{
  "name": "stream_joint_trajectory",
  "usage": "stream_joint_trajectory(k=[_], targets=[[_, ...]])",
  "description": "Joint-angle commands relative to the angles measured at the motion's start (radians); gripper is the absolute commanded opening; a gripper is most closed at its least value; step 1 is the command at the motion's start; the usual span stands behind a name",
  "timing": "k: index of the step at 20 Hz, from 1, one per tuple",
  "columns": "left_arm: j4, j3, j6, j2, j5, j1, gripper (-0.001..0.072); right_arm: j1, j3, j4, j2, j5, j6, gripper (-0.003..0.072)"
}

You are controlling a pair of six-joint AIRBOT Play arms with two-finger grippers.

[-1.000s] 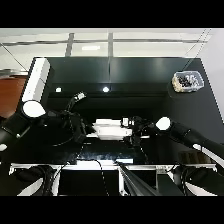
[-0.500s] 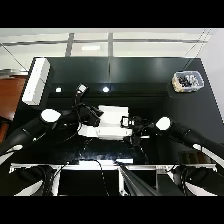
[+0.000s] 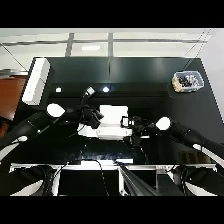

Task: Fold the box and place the chain.

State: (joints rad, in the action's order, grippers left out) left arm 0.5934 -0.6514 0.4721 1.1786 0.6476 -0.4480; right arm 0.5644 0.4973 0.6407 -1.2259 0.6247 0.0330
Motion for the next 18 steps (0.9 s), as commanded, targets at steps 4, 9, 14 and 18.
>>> stream_joint_trajectory(k=[4,9,14,18], targets=[[0.219,-0.051,0.059,-0.082,0.483,0.257,0.0045,0.0,0.0,0.0,-0.001,0.0,0.0,0.0422],[0.317,-0.042,-0.008,-0.057,0.492,0.344,0.0703,0.0,0.0,0.0,-0.001,0.0,0.0,0.0422],[0.308,-0.032,-0.298,-0.026,0.347,0.229,0.0701,0.0,0.0,0.0,-0.001,-0.001,0.0,0.0422],[0.385,0.0,-0.345,-0.026,0.243,0.146,0.07,0.0,0.0,0.0,-0.001,-0.001,0.0,0.0422]])
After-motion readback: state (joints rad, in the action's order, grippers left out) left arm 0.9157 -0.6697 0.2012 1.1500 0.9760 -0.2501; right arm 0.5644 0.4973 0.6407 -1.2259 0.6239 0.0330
